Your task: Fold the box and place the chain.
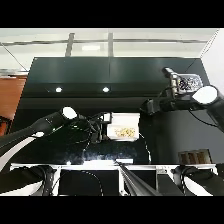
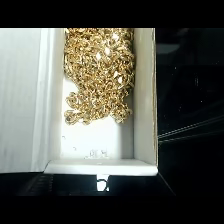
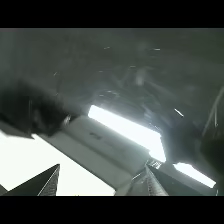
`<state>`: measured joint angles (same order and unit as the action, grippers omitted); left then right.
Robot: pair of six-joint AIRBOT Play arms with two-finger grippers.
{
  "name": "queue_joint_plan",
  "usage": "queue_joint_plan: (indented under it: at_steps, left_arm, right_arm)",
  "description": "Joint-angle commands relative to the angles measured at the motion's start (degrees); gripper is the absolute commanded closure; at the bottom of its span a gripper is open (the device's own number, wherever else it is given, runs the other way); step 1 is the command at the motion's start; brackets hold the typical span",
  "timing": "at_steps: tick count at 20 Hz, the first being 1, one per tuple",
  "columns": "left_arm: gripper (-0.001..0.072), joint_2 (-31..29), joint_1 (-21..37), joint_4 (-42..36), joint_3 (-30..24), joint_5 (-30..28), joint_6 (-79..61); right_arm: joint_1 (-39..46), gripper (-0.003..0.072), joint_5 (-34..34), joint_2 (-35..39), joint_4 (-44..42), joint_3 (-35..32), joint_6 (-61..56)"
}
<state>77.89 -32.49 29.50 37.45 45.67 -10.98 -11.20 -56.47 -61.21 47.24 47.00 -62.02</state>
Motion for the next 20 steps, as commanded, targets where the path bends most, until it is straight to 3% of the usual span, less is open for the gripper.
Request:
queue_joint_plan:
  at_steps: [1,3,6,12,18,19,20]
  left_arm:
    - [0.0306,0.0,0.0,0.0,0.0,0.0,0.1]
    - [0.0306,0.0,0.0,0.0,0.0,0.0,0.1]
    - [0.0306,0.0,0.0,0.0,0.0,0.0,0.1]
    - [0.0305,0.0,0.0,0.0,0.0,0.0,0.1]
    - [0.0305,0.0,0.0,0.1,0.0,0.0,0.1]
    - [0.0305,0.0,0.0,0.1,0.0,0.0,0.1]
    - [0.0305,0.0,0.0,0.0,0.0,0.0,0.1]
  right_arm:
    - [-2.2,0.0054,-5.8,-4.3,-6.7,0.8,26.7]
    - [-1.9,0.0055,-11.4,-3.3,-6.4,0.9,38.4]
    - [-3.0,0.0054,-15.7,-2.7,-6.2,1.0,39.6]
    - [-11.6,0.0054,-7.5,-2.7,-1.2,-3.3,43.9]
    - [-12.5,0.0063,-7.0,-2.7,-1.0,-3.4,44.3]
    - [-12.5,0.0210,-6.9,-2.7,-0.7,-3.4,44.3]
    - [-12.5,0.0260,-6.7,-2.7,-0.4,-3.4,44.3]
